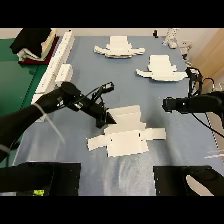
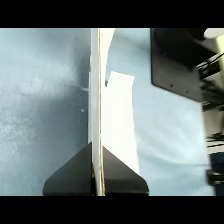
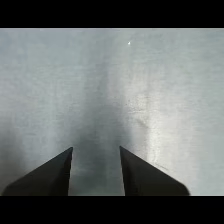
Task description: Fold the box.
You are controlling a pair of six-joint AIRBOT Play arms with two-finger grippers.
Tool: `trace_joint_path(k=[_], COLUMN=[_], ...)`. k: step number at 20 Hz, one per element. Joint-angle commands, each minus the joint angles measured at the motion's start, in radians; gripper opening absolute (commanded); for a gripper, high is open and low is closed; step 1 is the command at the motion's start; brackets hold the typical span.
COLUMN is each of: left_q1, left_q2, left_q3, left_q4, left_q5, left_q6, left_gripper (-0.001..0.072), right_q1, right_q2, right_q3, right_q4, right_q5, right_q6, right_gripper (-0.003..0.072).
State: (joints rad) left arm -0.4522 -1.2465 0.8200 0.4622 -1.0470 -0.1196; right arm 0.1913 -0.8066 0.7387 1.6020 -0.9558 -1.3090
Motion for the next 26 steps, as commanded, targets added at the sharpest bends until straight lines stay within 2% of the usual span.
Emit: trace_joint_path(k=[1,3,5,10,16,18,21,22,26], left_q1=[-0.111,-0.177,-0.243,-0.373,-0.375,-0.367,-0.299,-0.281,-0.263], left_q2=[0.231,0.318,0.357,0.354,0.317,0.319,0.317,0.316,0.289], left_q3=[-0.197,-0.282,-0.332,-0.381,-0.384,-0.357,-0.277,-0.269,-0.269], left_q4=[0.008,0.004,0.005,0.007,0.013,0.019,0.138,0.147,0.148], left_q5=[0.343,0.478,0.576,0.681,0.679,0.667,0.481,0.450,0.489], left_q6=[0.164,0.192,0.192,0.221,0.253,0.205,0.108,0.097,0.105], left_gripper=[0.0009,0.0009,0.0008,0.0011,0.0013,0.0013,0.0013,0.0013,0.0014], right_q1=[-0.001,-0.001,-0.001,-0.001,-0.001,-0.001,-0.001,-0.001,-0.001], right_q2=[-0.005,-0.005,-0.005,-0.005,-0.005,-0.005,-0.005,-0.005,-0.005], right_q3=[0.018,0.018,0.018,0.018,0.018,0.018,0.018,0.018,0.018], right_q4=[-0.026,-0.026,-0.027,-0.027,-0.027,-0.027,-0.027,-0.027,-0.027], right_q5=[-0.003,-0.003,-0.002,-0.002,-0.003,-0.003,-0.003,-0.003,-0.003], right_q6=[0.064,0.064,0.074,0.079,0.080,0.080,0.079,0.080,0.079], right_gripper=[0.0488,0.0488,0.0488,0.0488,0.0488,0.0487,0.0487,0.0488,0.0487])
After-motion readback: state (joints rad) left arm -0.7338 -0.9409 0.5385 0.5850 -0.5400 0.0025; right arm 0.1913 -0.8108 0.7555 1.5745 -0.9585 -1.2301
